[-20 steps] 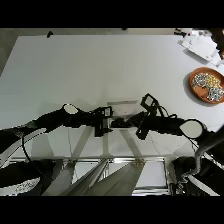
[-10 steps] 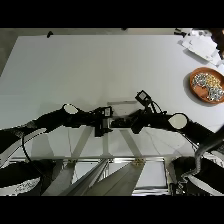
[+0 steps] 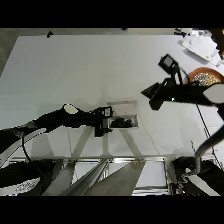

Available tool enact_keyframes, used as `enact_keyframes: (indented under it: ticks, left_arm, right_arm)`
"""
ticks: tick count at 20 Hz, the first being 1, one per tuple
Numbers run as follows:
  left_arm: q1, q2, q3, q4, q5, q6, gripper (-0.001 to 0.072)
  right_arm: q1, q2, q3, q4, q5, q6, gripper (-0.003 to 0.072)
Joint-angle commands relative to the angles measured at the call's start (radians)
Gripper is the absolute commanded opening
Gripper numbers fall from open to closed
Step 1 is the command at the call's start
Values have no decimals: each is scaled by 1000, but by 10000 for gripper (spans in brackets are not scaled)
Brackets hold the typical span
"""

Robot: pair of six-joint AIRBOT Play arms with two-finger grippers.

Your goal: Fold the box and place the chain.

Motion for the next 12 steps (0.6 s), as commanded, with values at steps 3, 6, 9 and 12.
enact_keyframes:
  ticks: [3, 6, 9, 12]
  left_arm:
    - [1, 0, 0, 0, 0, 0, 12]
    - [1, 0, 0, 0, 0, 0, 12]
    - [1, 0, 0, 0, 0, 0, 12]
    - [1, 0, 0, 0, 0, 0, 12]
  right_arm:
    - [-13, -402, 418, -63, 336, -59, 8]
    - [36, -695, 706, -177, 629, -47, 8]
    - [101, -852, 829, -306, 675, -48, 8]
    - [148, -895, 829, -332, 673, -58, 9]
